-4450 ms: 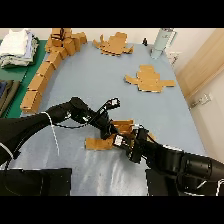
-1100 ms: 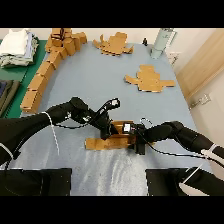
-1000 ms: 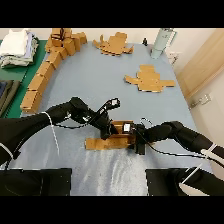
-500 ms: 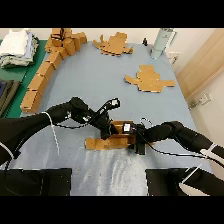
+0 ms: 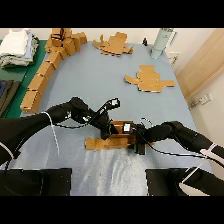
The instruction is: Fold the box.
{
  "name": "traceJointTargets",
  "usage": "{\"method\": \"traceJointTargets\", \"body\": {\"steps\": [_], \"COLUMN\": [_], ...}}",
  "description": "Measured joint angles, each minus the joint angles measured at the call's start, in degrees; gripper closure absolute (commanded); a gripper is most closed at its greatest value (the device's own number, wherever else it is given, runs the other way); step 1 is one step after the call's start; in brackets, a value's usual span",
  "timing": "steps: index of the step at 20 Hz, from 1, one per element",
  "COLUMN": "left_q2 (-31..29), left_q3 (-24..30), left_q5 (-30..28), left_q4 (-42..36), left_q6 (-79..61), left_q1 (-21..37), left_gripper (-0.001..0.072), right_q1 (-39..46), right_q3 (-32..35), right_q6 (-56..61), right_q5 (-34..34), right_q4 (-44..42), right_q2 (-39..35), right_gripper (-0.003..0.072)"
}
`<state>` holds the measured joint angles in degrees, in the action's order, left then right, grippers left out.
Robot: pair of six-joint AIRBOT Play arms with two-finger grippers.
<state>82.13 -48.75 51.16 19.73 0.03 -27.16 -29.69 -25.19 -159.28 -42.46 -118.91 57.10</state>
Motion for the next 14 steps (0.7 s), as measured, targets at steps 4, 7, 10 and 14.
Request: {"method": "traceJointTargets", "body": {"steps": [4,7,10,14], "left_q2": [0.0,-0.13,-1.88,-7.08], "left_q3": [0.0,0.0,-0.04,-0.04], "left_q5": [-0.04,-0.39,1.46,7.54], "left_q4": [0.0,0.66,3.06,11.54], "left_q6": [0.02,2.58,8.26,20.2], "left_q1": [0.0,1.09,3.89,8.94], "left_gripper": [0.0355,0.0021,0.0021,0.0024], "right_q1": [-0.02,-0.02,0.0,0.0], "right_q3": [0.0,0.0,0.0,0.0], "right_q6": [0.0,0.04,0.04,0.02], "right_q5": [-0.02,-0.04,-0.07,-0.07], "right_q4": [0.02,0.0,0.0,0.0], "right_q2": [0.0,0.0,0.02,0.02], "right_gripper": [0.0182,0.0182,0.0182,0.0182]}}
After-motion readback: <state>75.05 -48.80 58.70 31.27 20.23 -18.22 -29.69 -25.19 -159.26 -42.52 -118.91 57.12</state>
